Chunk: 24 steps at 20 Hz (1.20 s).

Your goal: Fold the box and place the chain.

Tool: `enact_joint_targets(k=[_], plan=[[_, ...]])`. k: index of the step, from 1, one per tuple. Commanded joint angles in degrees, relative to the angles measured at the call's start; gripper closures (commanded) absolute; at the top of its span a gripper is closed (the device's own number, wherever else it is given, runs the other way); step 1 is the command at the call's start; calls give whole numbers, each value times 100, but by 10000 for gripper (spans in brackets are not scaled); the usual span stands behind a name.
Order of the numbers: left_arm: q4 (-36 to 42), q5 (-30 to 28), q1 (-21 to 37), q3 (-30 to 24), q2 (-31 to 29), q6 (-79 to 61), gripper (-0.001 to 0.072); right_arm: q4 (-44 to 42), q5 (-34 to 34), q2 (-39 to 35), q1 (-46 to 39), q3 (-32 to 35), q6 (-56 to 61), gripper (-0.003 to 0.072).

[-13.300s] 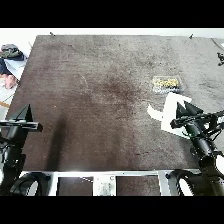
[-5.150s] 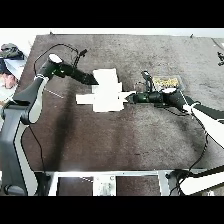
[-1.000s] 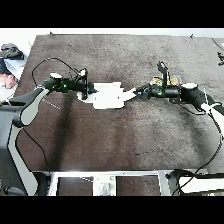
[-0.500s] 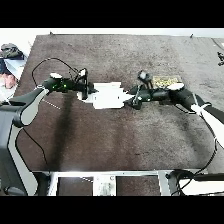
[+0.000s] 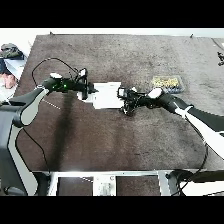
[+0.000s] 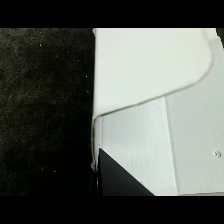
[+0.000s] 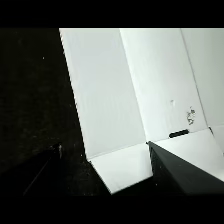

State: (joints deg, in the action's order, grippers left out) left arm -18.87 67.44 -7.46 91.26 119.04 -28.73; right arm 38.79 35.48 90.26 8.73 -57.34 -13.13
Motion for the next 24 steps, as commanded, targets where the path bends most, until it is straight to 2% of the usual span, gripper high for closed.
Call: enact_joint_targets(k=[1,6,15,18,24], plan=[[2,7,7,-2,-4,-2,696,85,-514,177,107,-4,4,84],[2,7,7,-2,-4,0,696,20,-730,131,101,-125,28,85],[4,7,7,-2,-4,-2,696,-103,-684,61,-92,-557,286,92],[2,7,7,-2,-4,0,696,-120,-675,184,-131,-599,-24,92],[2,7,7,-2,-4,0,696,-155,192,503,-444,-1215,-254,91]])
